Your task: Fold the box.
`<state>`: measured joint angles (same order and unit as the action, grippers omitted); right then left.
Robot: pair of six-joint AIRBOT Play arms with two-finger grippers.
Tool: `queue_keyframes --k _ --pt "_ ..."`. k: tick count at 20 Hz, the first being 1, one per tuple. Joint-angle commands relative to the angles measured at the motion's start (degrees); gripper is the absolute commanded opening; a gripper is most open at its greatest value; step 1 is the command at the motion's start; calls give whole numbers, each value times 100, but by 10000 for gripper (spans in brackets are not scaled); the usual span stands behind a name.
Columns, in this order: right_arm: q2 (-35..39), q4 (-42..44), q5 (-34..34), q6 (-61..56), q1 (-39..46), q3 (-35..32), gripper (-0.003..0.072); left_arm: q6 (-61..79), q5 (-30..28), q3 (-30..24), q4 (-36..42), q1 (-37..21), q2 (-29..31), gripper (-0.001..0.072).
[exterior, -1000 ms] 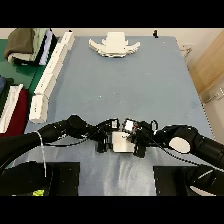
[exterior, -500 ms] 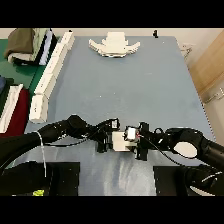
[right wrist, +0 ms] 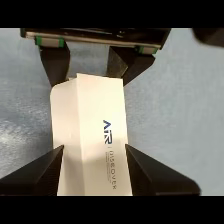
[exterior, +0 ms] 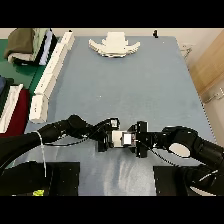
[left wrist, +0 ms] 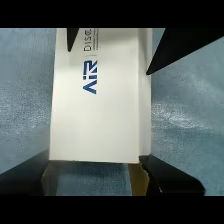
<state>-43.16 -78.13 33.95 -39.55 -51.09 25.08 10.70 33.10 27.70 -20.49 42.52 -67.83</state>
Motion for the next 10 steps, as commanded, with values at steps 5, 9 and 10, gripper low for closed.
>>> queue_keyframes --k 5,9,10 --pt "85 -105 -170 20 -7 2 617 24 46 2 -11 0 -2 462" --pt "286 -94 -251 20 -7 2 617 22 44 2 -11 0 -2 462" --pt "321 -96 -293 20 -7 2 617 24 44 2 -11 0 -2 461"
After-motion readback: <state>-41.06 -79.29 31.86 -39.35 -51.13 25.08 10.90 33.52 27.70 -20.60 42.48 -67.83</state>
